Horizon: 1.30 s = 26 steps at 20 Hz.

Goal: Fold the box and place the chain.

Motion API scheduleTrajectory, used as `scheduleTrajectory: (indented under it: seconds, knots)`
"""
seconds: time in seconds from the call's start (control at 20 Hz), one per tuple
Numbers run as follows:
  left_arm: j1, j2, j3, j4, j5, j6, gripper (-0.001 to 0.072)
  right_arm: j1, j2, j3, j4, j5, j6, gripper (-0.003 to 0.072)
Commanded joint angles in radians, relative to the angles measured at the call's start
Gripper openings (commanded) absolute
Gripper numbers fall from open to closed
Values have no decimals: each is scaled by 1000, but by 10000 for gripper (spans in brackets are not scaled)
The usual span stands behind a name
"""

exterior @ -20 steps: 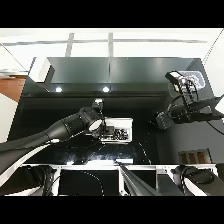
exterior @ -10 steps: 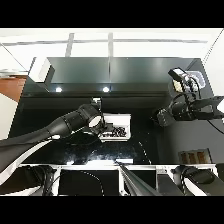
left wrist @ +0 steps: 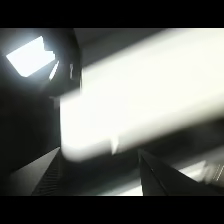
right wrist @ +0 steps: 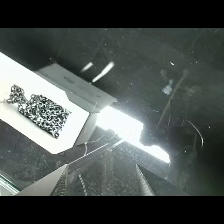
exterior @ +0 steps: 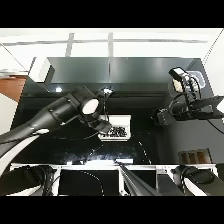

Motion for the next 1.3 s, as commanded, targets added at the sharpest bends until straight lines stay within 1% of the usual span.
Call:
scheduleTrajectory:
  seconds: [0.0, 0.15, 0.2, 0.25, 0.3, 0.35, 0.45, 0.5, 0.55, 0.6, 0.65, 0.7, 0.8, 0.9, 1.1, 1.25]
  knots:
    - [63, 122, 23, -71, -114, 350, 558, 0, 1, 0, -8, 11, 25, 503]
    - [200, 272, -71, -191, -20, 496, 558, 0, 1, 0, -68, 72, 84, 503]
    - [258, 319, -122, -230, 44, 534, 557, 0, 1, 0, -84, 99, 85, 502]
    - [321, 360, -180, -307, 107, 572, 557, 0, 1, 0, -98, 117, 100, 502]
    - [380, 382, -227, -412, 127, 645, 557, 0, 1, 0, -113, 126, 120, 502]
    - [433, 387, -268, -533, 109, 745, 556, 0, 1, 0, -123, 132, 143, 503]
    - [489, 381, -343, -737, 121, 958, 556, 0, 1, 0, -123, 141, 181, 502]
    - [498, 373, -381, -803, 145, 1081, 557, 0, 1, 0, -123, 142, 197, 502]
    - [497, 362, -415, -832, 169, 1189, 558, 0, 0, 0, -124, 142, 204, 502]
    - [491, 348, -447, -840, 192, 1297, 563, 0, 0, 0, -124, 142, 204, 502]
    - [481, 332, -478, -838, 220, 1397, 671, 0, 1, 0, -129, 142, 203, 502]
    - [473, 317, -505, -836, 254, 1468, 719, 0, 1, 0, -135, 142, 204, 502]
    - [467, 280, -545, -833, 354, 1587, 719, 0, 0, 0, -135, 140, 204, 502]
    - [471, 241, -551, -808, 404, 1683, 718, 0, 1, 0, -138, 138, 204, 503]
    - [475, 183, -551, -714, 404, 1846, 712, 0, 0, 0, -176, 122, 269, 503]
    - [476, 119, -551, -734, 441, 1878, 711, 0, 0, 0, -176, 114, 271, 502]
